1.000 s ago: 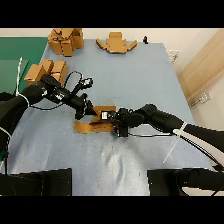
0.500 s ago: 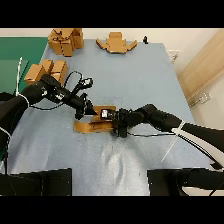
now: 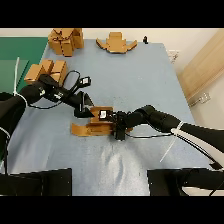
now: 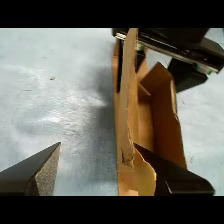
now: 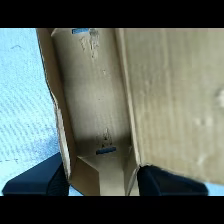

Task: Fold the box.

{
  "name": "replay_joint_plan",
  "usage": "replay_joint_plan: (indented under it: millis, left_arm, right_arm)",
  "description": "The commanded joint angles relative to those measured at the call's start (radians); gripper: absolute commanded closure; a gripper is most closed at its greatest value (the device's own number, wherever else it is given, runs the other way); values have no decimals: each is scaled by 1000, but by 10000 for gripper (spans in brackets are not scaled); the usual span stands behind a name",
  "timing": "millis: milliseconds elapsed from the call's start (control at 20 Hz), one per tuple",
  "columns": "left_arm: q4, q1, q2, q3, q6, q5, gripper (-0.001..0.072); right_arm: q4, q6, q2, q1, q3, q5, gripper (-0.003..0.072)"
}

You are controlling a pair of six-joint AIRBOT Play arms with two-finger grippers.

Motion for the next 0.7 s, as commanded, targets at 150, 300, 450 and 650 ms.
replay_joint_plan:
  millis: [150, 300, 450, 650]
  left_arm:
    - [62, 103, 34, 30, -111, -90, 542]
    - [158, 161, 98, 16, -186, -154, 702]
    - [105, 159, 246, -101, -216, -163, 703]
    - [7, 42, 423, -307, -332, -137, 701]
  right_arm:
    - [-1, 3, 0, -1, 1, 5, 153]
    - [-2, 10, 0, -1, 1, 7, 153]
    - [-1, 11, 0, -1, 1, 7, 154]
    - [-1, 11, 0, -1, 1, 7, 154]
